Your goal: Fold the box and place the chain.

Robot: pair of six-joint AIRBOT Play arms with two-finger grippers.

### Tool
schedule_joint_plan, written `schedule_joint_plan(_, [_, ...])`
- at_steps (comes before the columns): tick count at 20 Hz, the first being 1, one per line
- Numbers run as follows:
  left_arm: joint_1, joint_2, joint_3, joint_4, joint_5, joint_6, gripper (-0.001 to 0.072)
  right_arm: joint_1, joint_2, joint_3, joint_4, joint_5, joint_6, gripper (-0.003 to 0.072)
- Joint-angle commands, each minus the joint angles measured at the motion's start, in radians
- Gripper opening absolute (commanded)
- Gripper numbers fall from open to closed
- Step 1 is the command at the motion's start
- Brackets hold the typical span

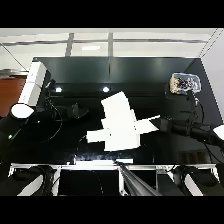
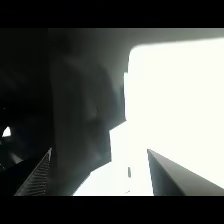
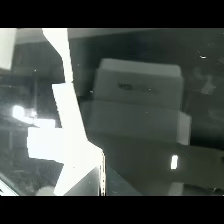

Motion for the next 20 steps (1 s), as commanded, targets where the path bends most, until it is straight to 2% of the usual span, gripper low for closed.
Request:
schedule_joint_plan(1, [0.065, -0.137, 0.001, -0.195, -0.167, 0.270, 0.0693, 0.032, 0.053, -0.024, -0.012, -0.007, -0.004, 0.0022])
schedule_joint_plan(5, [0.078, -0.322, 0.001, -0.380, -0.275, 0.539, 0.0693, 0.032, 0.053, -0.024, -0.010, -0.003, -0.004, 0.0022])
schedule_joint_plan(9, [0.005, -0.465, 0.023, -0.495, -0.276, 0.678, 0.0693, 0.032, 0.053, -0.024, -0.009, 0.008, -0.004, 0.0022])
schedule_joint_plan(12, [-0.068, -0.549, 0.079, -0.509, -0.275, 0.711, 0.0693, 0.032, 0.053, -0.024, -0.009, 0.013, -0.002, 0.0022])
schedule_joint_plan(17, [-0.125, -0.626, 0.150, -0.510, -0.312, 0.781, 0.0666, 0.032, 0.053, -0.024, -0.009, 0.028, 0.001, 0.0022])
schedule_joint_plan(20, [-0.124, -0.626, 0.159, -0.507, -0.450, 0.919, 0.0666, 0.032, 0.053, -0.024, -0.009, 0.030, 0.001, 0.0022])
